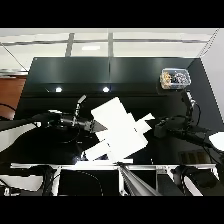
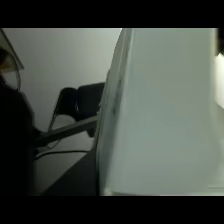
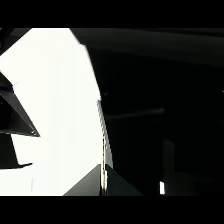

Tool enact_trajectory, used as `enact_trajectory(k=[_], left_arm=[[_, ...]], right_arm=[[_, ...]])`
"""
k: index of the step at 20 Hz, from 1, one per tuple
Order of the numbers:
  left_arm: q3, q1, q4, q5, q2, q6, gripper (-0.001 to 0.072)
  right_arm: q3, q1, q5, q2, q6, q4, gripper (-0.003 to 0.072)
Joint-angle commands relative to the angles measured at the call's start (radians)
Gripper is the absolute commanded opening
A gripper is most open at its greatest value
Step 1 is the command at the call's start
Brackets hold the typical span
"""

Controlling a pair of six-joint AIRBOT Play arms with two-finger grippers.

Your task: Fold the box and place the chain.

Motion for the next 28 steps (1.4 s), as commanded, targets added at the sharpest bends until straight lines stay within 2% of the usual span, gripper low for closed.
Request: enact_trajectory(k=[1,3,4,7,10,14,17,19,22,25,27,28], left_arm=[[0.04,0.001,0.131,-0.04,-0.002,-0.004,0.0027],[0.063,0.001,0.133,-0.042,-0.001,-0.014,0.0026],[0.075,0.001,0.133,-0.042,-0.001,-0.033,0.0026],[0.104,0.0,0.135,-0.057,0.016,-0.047,0.0023],[0.106,-0.002,0.135,0.007,0.082,-0.024,0.0023],[0.106,-0.002,0.135,0.034,0.141,0.2,0.0022],[0.106,-0.008,0.146,0.135,0.211,0.355,0.0022],[0.106,-0.044,0.206,0.25,0.279,0.407,0.0022],[0.104,-0.133,0.331,0.372,0.334,0.489,0.0023],[0.104,-0.204,0.357,0.457,0.341,0.646,0.0024],[0.103,-0.239,0.409,0.54,0.339,0.652,0.0023],[0.103,-0.252,0.394,0.567,0.34,0.652,0.0023]], right_arm=[[0.0,0.001,-0.001,0.0,0.002,0.002,0.0027],[0.0,-0.005,-0.001,0.001,0.023,-0.003,0.0534],[0.001,-0.012,0.002,0.001,0.039,-0.016,0.0616],[0.026,-0.056,0.065,0.001,0.071,-0.132,0.0615],[0.08,-0.116,0.133,0.001,0.071,-0.206,0.0615],[0.094,-0.124,0.037,0.001,0.049,-0.208,0.0615],[0.094,-0.123,0.034,0.001,-0.212,-0.232,0.0615],[0.094,-0.123,0.043,0.001,-0.334,-0.271,0.0616],[0.094,-0.123,0.052,0.0,-0.416,-0.336,0.0615],[0.094,-0.121,0.054,-0.006,-0.465,-0.345,0.0615],[0.094,-0.093,0.062,-0.033,-0.467,-0.37,0.0615],[0.094,-0.065,0.062,-0.052,-0.474,-0.402,0.0615]])
